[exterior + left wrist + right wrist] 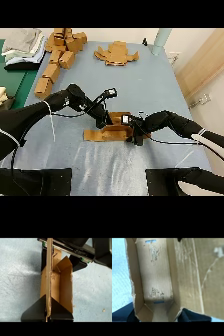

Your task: Fold the box.

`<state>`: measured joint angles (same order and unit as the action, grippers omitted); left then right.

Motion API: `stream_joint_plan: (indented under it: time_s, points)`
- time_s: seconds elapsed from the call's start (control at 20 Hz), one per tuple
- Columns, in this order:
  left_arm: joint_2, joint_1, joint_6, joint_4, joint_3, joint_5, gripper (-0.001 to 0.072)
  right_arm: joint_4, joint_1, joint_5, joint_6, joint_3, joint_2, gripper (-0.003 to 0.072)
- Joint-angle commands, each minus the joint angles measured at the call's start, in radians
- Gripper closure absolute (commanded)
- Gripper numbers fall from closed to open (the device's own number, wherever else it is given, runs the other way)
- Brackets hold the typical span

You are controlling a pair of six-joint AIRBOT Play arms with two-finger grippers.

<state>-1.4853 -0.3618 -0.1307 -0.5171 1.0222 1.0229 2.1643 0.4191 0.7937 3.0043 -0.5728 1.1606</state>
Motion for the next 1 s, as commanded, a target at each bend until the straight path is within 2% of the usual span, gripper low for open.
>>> stream_joint_plan:
  time_s: [0.0,0.05,0.1,0.15,0.3,0.45,0.5,0.6,0.65,0.7,0.75,0.85,0.95]
  points:
    - [0.000,0.000,-0.037,0.001,0.001,-0.004,0.0481,-0.002,0.000,0.000,0.000,0.000,0.000,0.0102]
    - [0.000,0.002,-0.060,0.001,0.001,-0.013,0.0226,-0.002,0.000,0.000,0.000,0.000,0.000,0.0102]
    - [0.001,0.002,-0.085,0.000,0.001,-0.031,0.0133,-0.002,0.000,0.000,0.000,0.000,0.000,0.0101]
    - [0.002,0.002,-0.103,-0.002,0.001,-0.037,0.0098,-0.002,0.000,0.000,0.000,0.000,0.000,0.0102]
    - [0.031,0.009,-0.171,-0.065,0.002,-0.035,0.0098,-0.003,0.000,0.001,0.000,0.000,0.000,0.0102]
    - [0.115,0.038,-0.462,-0.285,0.014,-0.019,0.0098,-0.003,0.000,0.001,0.000,0.000,0.000,0.0102]
    - [0.144,0.052,-0.592,-0.328,0.014,0.004,0.0098,-0.003,0.000,0.001,0.000,0.000,0.000,0.0102]
    - [0.186,0.079,-0.791,-0.344,0.014,0.118,0.0101,-0.003,0.000,0.001,0.000,0.000,0.000,0.0102]
    - [0.193,0.086,-0.833,-0.344,0.014,0.182,0.0154,-0.003,0.000,0.001,0.000,0.000,0.000,0.0102]
    - [0.192,0.087,-0.849,-0.344,0.013,0.238,0.0381,-0.003,0.000,0.001,0.000,0.000,0.000,0.0102]
    - [0.188,0.086,-0.887,-0.338,0.002,0.287,0.0706,-0.003,0.000,0.001,0.000,0.000,0.000,0.0102]
    - [0.183,0.061,-0.963,-0.257,-0.041,0.315,0.0697,-0.004,0.000,0.001,0.000,0.000,0.001,0.0102]
    - [0.182,0.014,-0.951,-0.113,-0.077,0.274,0.0697,-0.004,0.000,0.001,0.000,0.000,0.000,0.0102]
